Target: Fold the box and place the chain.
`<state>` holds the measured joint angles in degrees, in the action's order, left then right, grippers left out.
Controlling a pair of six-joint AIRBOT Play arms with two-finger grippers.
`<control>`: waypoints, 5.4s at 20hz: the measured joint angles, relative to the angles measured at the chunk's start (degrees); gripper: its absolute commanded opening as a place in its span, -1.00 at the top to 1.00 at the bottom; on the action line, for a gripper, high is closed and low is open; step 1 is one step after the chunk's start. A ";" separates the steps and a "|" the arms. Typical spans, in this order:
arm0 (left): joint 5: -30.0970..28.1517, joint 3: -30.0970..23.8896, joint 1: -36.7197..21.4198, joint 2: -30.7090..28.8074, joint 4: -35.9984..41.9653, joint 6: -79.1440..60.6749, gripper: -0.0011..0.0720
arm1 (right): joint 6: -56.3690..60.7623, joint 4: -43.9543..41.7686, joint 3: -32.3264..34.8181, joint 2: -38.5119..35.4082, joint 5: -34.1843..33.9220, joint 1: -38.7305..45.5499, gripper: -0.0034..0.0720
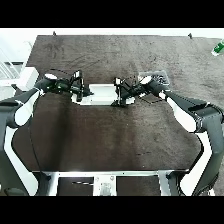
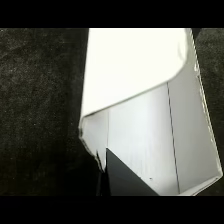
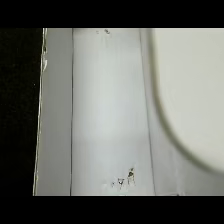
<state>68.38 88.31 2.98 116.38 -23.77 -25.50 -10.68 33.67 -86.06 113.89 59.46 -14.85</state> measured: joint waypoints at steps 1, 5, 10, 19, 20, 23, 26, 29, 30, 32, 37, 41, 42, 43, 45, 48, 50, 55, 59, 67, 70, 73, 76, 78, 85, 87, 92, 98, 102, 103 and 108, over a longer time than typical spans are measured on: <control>0.00 0.00 0.00 0.00 0.00 0.00 0.92 | -0.07 -0.22 -0.02 0.11 0.02 0.09 -0.81; 0.00 0.00 0.00 0.00 -0.02 0.00 0.92 | -0.44 -0.52 -0.20 0.28 0.15 0.26 -0.65; 0.00 0.00 0.00 0.00 -0.02 -0.02 0.92 | -0.85 -0.63 -0.20 0.28 0.13 0.26 -0.65; 0.00 0.00 0.00 0.00 0.00 -0.02 0.92 | -0.96 -0.66 -0.20 0.28 0.13 0.26 -0.65; 0.00 0.00 0.00 0.00 0.00 0.00 0.92 | -0.96 -0.66 -0.20 0.31 0.13 0.26 -0.65; 0.00 0.00 0.00 0.00 0.00 -0.02 0.92 | -0.96 -0.66 -0.20 0.31 0.13 0.26 -0.65; -0.26 0.00 0.00 0.00 0.07 -0.02 0.92 | -0.96 -0.66 -0.20 0.28 0.13 0.26 -0.65; -0.50 0.00 0.00 0.00 0.09 -0.02 0.91 | -0.96 -0.66 -0.20 0.31 0.13 0.26 -0.65; -0.48 0.00 0.00 0.00 0.09 -0.04 0.41 | -0.96 -0.66 -0.20 0.31 0.13 0.26 -0.65; -0.76 0.04 0.02 0.13 -0.52 -0.09 0.19 | -0.96 -0.70 -0.20 0.28 0.09 0.26 -0.65; 1.03 0.22 -0.52 -0.48 0.28 -0.37 0.17 | -0.96 -0.68 -0.20 0.31 0.09 0.26 -0.65; 4.20 0.90 -2.67 -0.57 1.09 -0.46 0.18 | -0.96 -0.68 -0.20 0.31 0.11 0.26 -0.65; 5.44 1.49 -3.48 -0.57 1.14 -0.44 0.18 | -0.96 -0.68 -0.20 0.31 0.11 0.26 -0.65; 6.82 2.34 -4.42 -0.57 1.25 -0.31 0.18 | -0.96 -0.66 -0.20 0.31 0.09 0.26 -0.65; 10.19 4.42 -6.12 -0.57 1.62 0.26 0.18 | -0.96 -0.66 -0.20 0.31 0.11 0.28 -0.65; 15.65 7.48 -8.26 -0.57 1.79 2.78 0.86 | -0.96 -0.66 -0.20 0.31 0.11 0.28 -0.65; 19.34 9.03 -9.20 -0.59 1.77 4.48 0.92 | -0.96 -0.66 -0.20 0.31 0.11 0.28 -0.65; 21.81 10.49 -8.59 -0.79 1.60 11.17 0.94 | -0.96 -0.66 -0.22 0.28 0.11 0.28 -0.65; 18.08 9.01 -6.10 -4.11 -0.37 15.47 0.94 | -0.96 -0.66 -0.20 0.31 0.11 0.28 -0.65; 5.66 -3.63 -3.34 -18.91 -2.45 18.10 0.94 | -0.96 -0.66 -0.22 0.31 0.11 0.28 -0.65; 0.15 -9.81 -1.90 -23.41 -2.16 18.10 0.93 | -0.96 -0.63 -0.22 0.31 0.11 0.28 -0.65; -2.51 -14.23 0.33 -25.31 -2.21 17.86 0.93 | -0.96 -0.63 -0.20 0.31 0.11 0.28 -0.65; -5.05 -17.46 2.78 -25.81 -2.40 17.68 0.93 | -0.96 -0.63 -0.22 0.31 0.11 0.28 -0.65; -6.82 -18.62 3.78 -25.38 -2.49 17.68 0.93 | -0.96 -0.63 -0.22 0.31 0.11 0.28 -0.65; -12.46 -15.08 4.63 -19.85 -0.42 17.90 0.93 | -0.96 -0.63 -0.22 0.31 0.11 0.28 -0.65; -12.98 -12.17 4.81 -17.64 -0.63 17.97 0.93 | -0.96 -0.66 -0.22 0.31 0.13 0.28 -0.65; -13.84 -6.82 4.76 -12.74 -1.95 19.02 0.93 | -0.94 -0.66 -0.22 0.31 0.11 0.28 -0.65; -15.87 -5.27 4.79 -9.90 -2.01 19.80 0.93 | -0.94 -0.68 -0.22 0.31 0.13 0.31 -0.65; -15.17 -5.07 4.74 -9.20 -1.64 20.68 0.93 | -0.92 -0.68 -0.22 0.31 0.13 0.31 -0.65; -14.93 -5.07 4.74 -9.14 -1.62 20.74 0.93 | -0.92 -0.68 -0.22 0.31 0.13 0.31 -0.65; -12.94 -5.05 4.76 -8.96 -2.05 21.57 0.93 | -0.94 -0.66 -0.22 0.31 0.13 0.31 -0.65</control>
<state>55.44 83.26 7.75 107.42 -25.82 -3.92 -11.62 33.01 -86.28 114.19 59.59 -14.55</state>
